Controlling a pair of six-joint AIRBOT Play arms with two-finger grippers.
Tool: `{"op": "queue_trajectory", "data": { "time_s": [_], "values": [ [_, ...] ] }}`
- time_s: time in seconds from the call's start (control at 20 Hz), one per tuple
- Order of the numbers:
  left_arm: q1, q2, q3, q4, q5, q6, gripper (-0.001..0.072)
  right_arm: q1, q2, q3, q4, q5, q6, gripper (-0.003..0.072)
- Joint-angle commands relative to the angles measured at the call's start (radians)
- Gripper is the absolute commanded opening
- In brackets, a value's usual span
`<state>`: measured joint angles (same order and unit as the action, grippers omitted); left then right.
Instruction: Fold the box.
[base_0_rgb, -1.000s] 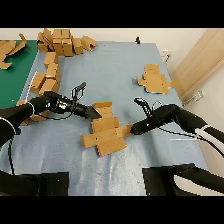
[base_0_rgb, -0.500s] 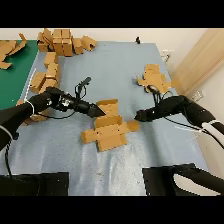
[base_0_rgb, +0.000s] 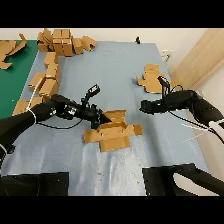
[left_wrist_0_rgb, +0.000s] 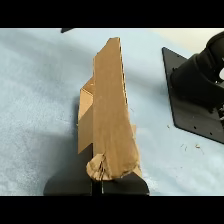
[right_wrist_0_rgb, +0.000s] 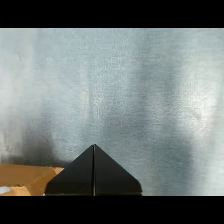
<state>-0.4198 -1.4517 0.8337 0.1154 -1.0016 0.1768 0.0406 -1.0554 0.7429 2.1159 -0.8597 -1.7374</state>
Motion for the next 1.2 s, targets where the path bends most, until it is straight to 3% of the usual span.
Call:
{"op": "queue_trajectory", "data": {
  "time_s": [0.0,0.95,1.15],
  "values": [
    [-0.008,0.003,-0.037,-0.034,0.008,0.102,0.0011,0.004,0.001,-0.001,0.012,0.007,0.013,0.0003],
    [-0.002,-0.026,-0.059,0.001,0.005,0.16,0.0011,0.122,0.001,-0.001,0.009,0.032,0.038,0.0003],
    [-0.002,-0.026,-0.059,0.0,0.007,0.159,0.0011,0.135,0.014,-0.001,-0.058,0.007,-0.004,0.0002]
  ]
}}
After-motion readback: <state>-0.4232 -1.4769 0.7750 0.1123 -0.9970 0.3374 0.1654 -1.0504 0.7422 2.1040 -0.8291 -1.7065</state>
